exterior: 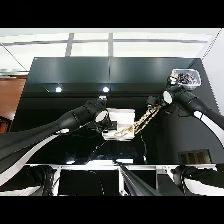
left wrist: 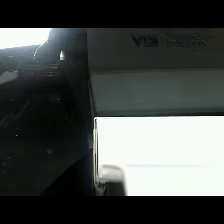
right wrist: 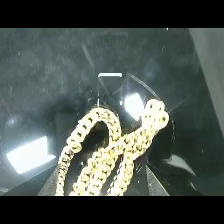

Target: Fold the box and place the chain.

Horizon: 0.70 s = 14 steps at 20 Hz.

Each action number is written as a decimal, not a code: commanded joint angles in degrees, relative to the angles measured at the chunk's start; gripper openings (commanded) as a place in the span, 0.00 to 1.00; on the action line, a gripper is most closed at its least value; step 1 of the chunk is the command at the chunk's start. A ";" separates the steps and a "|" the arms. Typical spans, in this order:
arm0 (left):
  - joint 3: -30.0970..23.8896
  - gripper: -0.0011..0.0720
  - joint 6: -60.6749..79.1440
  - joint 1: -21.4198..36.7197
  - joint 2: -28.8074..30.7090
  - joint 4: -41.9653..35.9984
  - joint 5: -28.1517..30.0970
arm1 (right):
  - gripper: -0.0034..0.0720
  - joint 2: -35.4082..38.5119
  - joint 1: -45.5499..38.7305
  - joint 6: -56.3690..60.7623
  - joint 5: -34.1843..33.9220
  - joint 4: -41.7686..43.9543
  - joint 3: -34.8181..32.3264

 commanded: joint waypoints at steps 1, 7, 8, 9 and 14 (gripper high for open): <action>0.07 0.06 0.00 0.02 0.00 0.02 0.07 | 0.87 0.44 -0.02 0.00 -0.46 -0.42 0.17; 0.07 0.06 0.00 0.02 0.00 0.00 0.04 | 0.87 0.59 -0.28 -0.28 2.91 -3.28 3.61; 0.07 0.06 0.00 0.02 0.00 0.00 0.02 | 0.86 0.24 -0.26 -0.26 3.06 -3.23 3.61; 0.07 0.06 0.00 0.00 0.00 0.00 0.02 | 0.86 -0.31 -0.09 -0.26 2.82 -3.02 3.61; 0.07 0.06 0.00 0.02 0.00 0.00 0.04 | 0.86 -1.84 -0.63 0.85 1.77 -3.15 3.61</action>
